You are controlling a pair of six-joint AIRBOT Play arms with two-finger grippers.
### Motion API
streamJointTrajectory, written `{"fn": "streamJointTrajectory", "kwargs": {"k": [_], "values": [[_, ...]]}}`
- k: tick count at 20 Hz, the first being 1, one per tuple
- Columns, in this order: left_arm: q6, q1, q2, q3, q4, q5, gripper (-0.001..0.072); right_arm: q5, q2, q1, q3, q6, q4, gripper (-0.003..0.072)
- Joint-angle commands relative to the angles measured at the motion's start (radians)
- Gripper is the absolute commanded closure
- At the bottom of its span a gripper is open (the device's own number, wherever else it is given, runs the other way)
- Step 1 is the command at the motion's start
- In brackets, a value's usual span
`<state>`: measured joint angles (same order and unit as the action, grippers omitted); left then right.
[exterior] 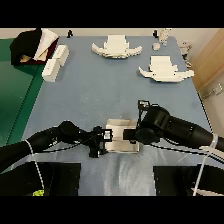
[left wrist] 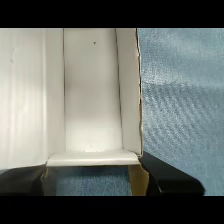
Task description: Fold the box.
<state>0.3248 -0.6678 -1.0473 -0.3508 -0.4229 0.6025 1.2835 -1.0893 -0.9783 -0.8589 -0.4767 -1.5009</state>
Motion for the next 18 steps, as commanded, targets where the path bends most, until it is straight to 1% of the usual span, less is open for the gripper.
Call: {"fn": "streamJointTrajectory", "kwargs": {"k": [1,2,3,4,5,6,7,8,9,10,11,12,13,14,16,17,18], "values": [[0.000,0.000,0.000,0.000,0.000,0.000,0.0256,0.123,0.077,0.001,-0.030,0.005,0.032,0.0368],[0.000,0.000,0.000,0.000,0.000,0.000,0.0256,0.131,0.103,0.001,-0.030,0.005,0.032,0.0375],[0.000,0.000,0.000,0.000,0.000,0.000,0.0256,0.134,0.130,0.001,-0.030,0.005,0.032,0.0472],[0.000,0.000,0.000,0.000,0.000,0.000,0.0256,0.142,0.154,0.001,-0.028,0.005,0.060,0.0608],[0.000,0.000,0.000,0.000,0.000,0.000,0.0256,0.166,0.172,0.002,-0.028,0.005,0.106,0.0686],[0.000,0.000,0.000,0.000,0.000,0.000,0.0256,0.192,0.181,0.020,-0.026,0.005,0.145,0.0686],[0.000,0.000,0.000,0.000,0.000,0.000,0.0256,0.208,0.182,0.064,-0.025,-0.018,0.146,0.0686],[0.000,0.000,0.000,0.000,0.000,0.000,0.0257,0.200,0.181,0.128,-0.021,-0.081,0.132,0.0686],[0.000,0.000,0.000,0.000,0.000,0.000,0.0257,0.173,0.173,0.199,-0.018,-0.166,0.101,0.0686],[0.000,0.000,0.000,0.000,0.000,0.000,0.0256,0.115,0.163,0.288,-0.011,-0.288,0.047,0.0686],[0.000,0.000,0.000,0.000,0.000,0.000,0.0256,0.051,0.147,0.380,-0.008,-0.399,-0.028,0.0686],[0.000,0.000,0.000,0.000,0.000,0.000,0.0256,-0.022,0.124,0.486,-0.008,-0.528,-0.136,0.0686],[0.000,0.000,0.000,0.000,0.000,0.000,0.0256,-0.084,0.098,0.583,-0.008,-0.660,-0.255,0.0686],[0.000,0.000,0.000,0.000,0.000,0.000,0.0257,-0.132,0.062,0.685,-0.010,-0.800,-0.404,0.0686],[0.000,0.000,0.000,0.000,0.000,0.000,0.0256,-0.140,-0.033,0.849,-0.010,-1.076,-0.720,0.0686],[0.000,0.000,0.000,0.000,0.000,0.000,0.0256,-0.121,-0.087,0.900,-0.011,-1.199,-0.838,0.0686],[0.000,0.000,0.000,0.000,0.000,0.000,0.0257,-0.092,-0.145,0.933,-0.011,-1.307,-0.924,0.0687]]}}
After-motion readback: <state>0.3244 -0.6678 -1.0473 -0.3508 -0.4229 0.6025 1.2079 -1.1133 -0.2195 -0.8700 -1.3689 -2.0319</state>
